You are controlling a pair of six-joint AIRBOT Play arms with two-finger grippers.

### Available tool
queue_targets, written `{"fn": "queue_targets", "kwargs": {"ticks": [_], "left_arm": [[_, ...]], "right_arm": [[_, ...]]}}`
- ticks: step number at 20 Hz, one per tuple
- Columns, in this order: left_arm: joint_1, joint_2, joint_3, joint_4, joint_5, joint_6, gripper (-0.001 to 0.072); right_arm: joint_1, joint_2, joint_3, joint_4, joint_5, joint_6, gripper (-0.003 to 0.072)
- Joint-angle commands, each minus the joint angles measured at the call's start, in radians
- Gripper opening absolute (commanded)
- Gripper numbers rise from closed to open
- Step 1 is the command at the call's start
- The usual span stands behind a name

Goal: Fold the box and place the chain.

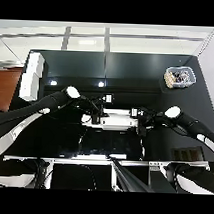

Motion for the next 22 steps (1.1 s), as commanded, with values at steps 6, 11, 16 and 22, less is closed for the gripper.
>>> {"fn": "queue_targets", "kwargs": {"ticks": [6, 11, 16, 22], "left_arm": [[0.039, 0.098, 0.002, 0.080, -0.010, -0.198, 0.0572], [0.134, 0.266, 0.002, 0.249, -0.186, -0.623, 0.0570], [0.151, 0.253, -0.054, 0.157, -0.504, -0.917, 0.0024], [0.057, 0.181, -0.156, -0.261, -0.236, -0.658, 0.0025]], "right_arm": [[0.001, -0.001, 0.000, 0.000, 0.000, 0.000, 0.0473], [0.000, -0.001, 0.000, 0.000, 0.005, 0.000, 0.0018], [0.000, -0.001, 0.000, 0.000, 0.003, 0.000, 0.0018], [0.000, -0.001, 0.000, 0.004, 0.005, 0.000, 0.0018]]}}
